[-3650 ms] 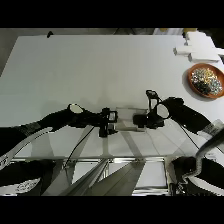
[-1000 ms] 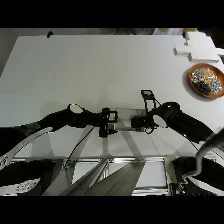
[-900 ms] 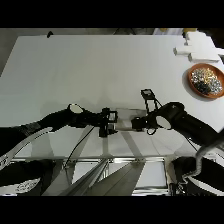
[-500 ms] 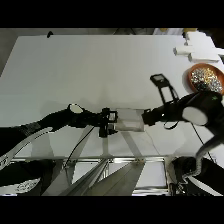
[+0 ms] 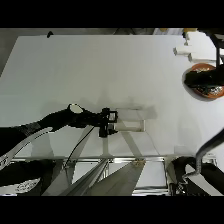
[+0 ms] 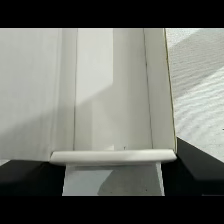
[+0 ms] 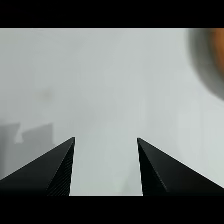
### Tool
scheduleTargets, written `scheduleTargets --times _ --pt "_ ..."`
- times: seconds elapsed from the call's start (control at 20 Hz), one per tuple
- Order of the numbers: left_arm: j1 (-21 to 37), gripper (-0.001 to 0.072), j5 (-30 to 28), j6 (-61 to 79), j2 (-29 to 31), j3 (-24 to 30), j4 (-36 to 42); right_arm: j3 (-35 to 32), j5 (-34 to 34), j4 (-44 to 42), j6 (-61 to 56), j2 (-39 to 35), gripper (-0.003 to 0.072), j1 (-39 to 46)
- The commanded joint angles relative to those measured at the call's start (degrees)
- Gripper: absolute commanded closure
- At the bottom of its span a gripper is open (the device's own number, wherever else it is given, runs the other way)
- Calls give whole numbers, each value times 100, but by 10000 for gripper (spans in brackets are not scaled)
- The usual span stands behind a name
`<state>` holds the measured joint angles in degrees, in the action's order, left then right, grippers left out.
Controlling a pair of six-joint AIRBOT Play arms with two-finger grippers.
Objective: Fold the box and place the chain.
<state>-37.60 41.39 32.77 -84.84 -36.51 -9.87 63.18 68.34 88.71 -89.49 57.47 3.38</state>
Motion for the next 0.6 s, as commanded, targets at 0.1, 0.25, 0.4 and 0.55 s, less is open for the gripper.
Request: scheduleTargets --times 0.1,0.25,0.4,0.55 --pt "0 575 0 2 2 0 0 70 -1270 -13 474 1180 381 1602" --pt "0 575 0 2 2 0 0 79 -1847 -9 468 1735 396 1974" --pt "0 575 0 0 2 0 0 81 -2356 -11 442 2135 397 2212" --pt "0 575 0 2 2 0 0 81 -2691 -9 400 2463 416 2341"
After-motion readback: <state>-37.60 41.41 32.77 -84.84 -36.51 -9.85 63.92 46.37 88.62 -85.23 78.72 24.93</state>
